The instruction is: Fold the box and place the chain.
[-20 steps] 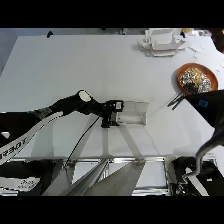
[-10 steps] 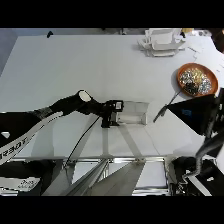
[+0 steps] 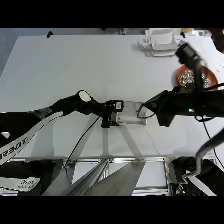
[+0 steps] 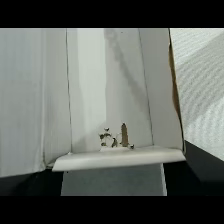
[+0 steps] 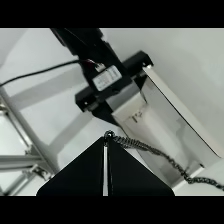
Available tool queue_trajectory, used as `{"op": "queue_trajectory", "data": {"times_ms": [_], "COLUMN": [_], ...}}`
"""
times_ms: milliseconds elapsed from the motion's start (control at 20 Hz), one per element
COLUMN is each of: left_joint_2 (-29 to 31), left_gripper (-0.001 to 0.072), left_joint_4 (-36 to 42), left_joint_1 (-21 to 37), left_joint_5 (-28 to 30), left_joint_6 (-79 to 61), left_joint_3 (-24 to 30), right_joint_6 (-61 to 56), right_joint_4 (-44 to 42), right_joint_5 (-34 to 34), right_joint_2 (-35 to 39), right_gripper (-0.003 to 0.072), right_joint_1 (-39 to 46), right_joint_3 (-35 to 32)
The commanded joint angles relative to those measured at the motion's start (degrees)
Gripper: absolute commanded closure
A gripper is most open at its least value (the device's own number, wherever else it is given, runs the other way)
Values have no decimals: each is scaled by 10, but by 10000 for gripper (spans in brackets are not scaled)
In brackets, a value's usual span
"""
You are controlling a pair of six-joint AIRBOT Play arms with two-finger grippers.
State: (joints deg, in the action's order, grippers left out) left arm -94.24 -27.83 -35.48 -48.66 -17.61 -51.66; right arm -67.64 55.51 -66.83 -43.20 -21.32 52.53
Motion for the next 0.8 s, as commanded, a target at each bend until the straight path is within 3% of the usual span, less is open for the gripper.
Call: {"op": "queue_trajectory", "data": {"times_ms": [0, 200, 500, 550, 650, 750], "left_joint_2": [0, 0, 0, 0, 0, 0], "left_gripper": [577, 577, 577, 577, 577, 577], "left_joint_4": [0, 0, 0, 0, 0, 0], "left_joint_1": [0, 0, 0, 0, 0, 0], "left_joint_5": [0, 0, 0, 0, 0, 0], "left_joint_6": [0, 0, 0, 0, 0, 0], "left_joint_3": [0, 0, 0, 0, 0, 0], "right_joint_6": [30, 92, 92, 91, 92, 92], "right_joint_4": [-7, -7, -7, -7, -9, -16], "right_joint_5": [66, 111, 163, 162, 152, 147], "right_joint_2": [-38, -99, -173, -174, -167, -136], "right_gripper": [673, 673, 668, 640, 485, 445], "right_joint_1": [-2, -30, -48, -48, -47, -34], "right_joint_3": [-80, -137, -139, -139, -138, -131]}}
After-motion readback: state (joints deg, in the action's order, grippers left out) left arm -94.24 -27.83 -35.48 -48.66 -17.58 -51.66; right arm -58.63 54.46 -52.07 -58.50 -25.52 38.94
